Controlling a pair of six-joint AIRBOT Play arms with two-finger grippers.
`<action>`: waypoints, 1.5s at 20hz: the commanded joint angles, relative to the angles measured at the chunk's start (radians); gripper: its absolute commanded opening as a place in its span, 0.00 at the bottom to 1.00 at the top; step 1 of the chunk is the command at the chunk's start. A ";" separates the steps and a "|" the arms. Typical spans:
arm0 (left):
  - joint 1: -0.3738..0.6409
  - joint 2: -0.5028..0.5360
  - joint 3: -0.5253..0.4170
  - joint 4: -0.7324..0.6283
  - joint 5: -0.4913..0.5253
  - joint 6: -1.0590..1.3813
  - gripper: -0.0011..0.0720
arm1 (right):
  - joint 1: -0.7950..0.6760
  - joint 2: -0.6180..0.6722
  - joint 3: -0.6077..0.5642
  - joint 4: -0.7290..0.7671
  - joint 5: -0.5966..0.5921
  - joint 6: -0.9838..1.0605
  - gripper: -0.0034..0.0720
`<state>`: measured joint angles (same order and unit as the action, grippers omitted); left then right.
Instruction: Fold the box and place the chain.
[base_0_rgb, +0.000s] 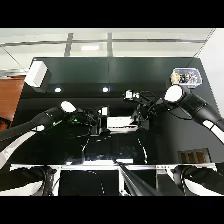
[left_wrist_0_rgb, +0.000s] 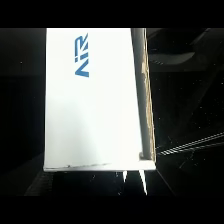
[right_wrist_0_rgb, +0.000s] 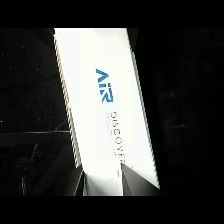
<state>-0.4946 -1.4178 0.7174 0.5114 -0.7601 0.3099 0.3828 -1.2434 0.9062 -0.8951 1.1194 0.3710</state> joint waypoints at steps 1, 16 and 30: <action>-0.001 0.000 0.000 0.000 0.000 0.000 0.52 | 0.000 0.000 0.000 0.001 -0.001 0.000 0.41; -0.001 0.000 0.000 0.000 0.000 0.000 0.52 | 0.000 -0.001 0.000 -0.001 0.005 0.007 0.41; -0.001 0.000 0.000 0.000 0.000 0.000 0.52 | 0.007 -0.001 0.000 -0.027 0.021 0.022 0.41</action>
<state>-0.4946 -1.4178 0.7174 0.5114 -0.7605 0.3099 0.3889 -1.2434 0.9062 -0.9161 1.1385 0.3904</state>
